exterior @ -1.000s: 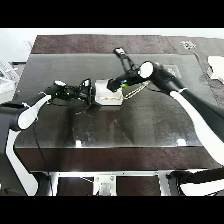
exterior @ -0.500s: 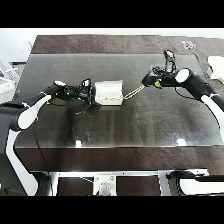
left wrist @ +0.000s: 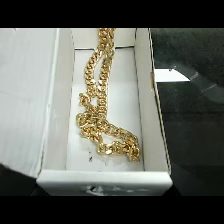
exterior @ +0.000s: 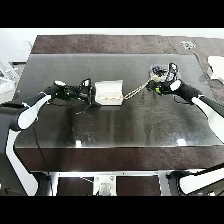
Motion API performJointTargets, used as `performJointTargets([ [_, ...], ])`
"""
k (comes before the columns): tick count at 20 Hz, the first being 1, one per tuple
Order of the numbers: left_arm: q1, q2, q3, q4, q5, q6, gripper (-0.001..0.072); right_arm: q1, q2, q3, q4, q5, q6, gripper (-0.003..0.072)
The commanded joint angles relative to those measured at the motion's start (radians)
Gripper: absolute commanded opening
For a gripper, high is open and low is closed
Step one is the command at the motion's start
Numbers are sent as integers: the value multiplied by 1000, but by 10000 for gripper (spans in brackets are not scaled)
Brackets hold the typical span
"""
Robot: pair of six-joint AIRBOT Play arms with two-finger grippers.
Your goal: Fold the box and place the chain.
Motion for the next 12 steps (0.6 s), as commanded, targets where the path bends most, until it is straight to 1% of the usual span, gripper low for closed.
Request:
performJointTargets([
  [1,1,0,1,0,-1,0,491,8,-69,75,20,-6,18,556],
  [3,1,0,1,0,-1,0,491,7,-86,102,46,-6,18,543],
  [4,1,0,1,0,-2,0,491,7,-89,108,51,-6,18,471],
  [5,1,0,1,0,-1,0,491,8,-91,110,62,-6,18,427],
  [8,1,0,1,0,-2,0,491,9,-113,127,80,-6,18,427],
  [12,1,0,1,0,-5,0,491,30,-160,180,97,-6,17,425],
])
